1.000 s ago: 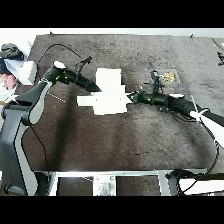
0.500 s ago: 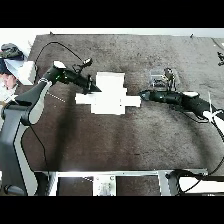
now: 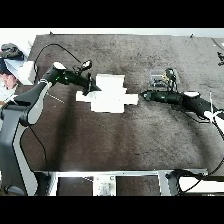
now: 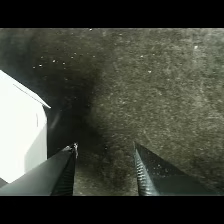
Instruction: Fold the box and place the chain.
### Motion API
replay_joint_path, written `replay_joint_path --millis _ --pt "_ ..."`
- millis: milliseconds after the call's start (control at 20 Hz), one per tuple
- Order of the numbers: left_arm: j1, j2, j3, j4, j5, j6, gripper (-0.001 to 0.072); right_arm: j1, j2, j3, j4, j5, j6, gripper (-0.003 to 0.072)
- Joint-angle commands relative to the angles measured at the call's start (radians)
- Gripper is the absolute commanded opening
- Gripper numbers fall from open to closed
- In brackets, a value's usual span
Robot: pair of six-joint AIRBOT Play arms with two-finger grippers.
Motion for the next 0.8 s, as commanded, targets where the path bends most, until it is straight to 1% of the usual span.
replay_joint_path --millis 0,250,500,600,750 --pt "0.000 0.002 -0.058 -0.012 0.075 0.069 0.0007 0.000 0.001 0.001 -0.036 -0.012 0.002 0.0399" --pt "0.000 0.002 -0.108 -0.106 0.116 0.132 0.0007 0.000 0.001 0.001 -0.040 -0.016 0.000 0.0399" --pt "0.000 0.000 -0.111 -0.100 0.138 0.132 0.0009 0.000 0.001 0.001 -0.040 -0.016 -0.025 0.0399" --pt "0.000 -0.005 -0.111 -0.072 0.129 0.132 0.0011 0.000 0.001 0.001 -0.039 -0.023 -0.027 0.0399" --pt "0.000 -0.005 -0.111 -0.050 0.118 0.132 0.0011 0.000 0.001 0.002 -0.035 -0.031 -0.086 0.0399"
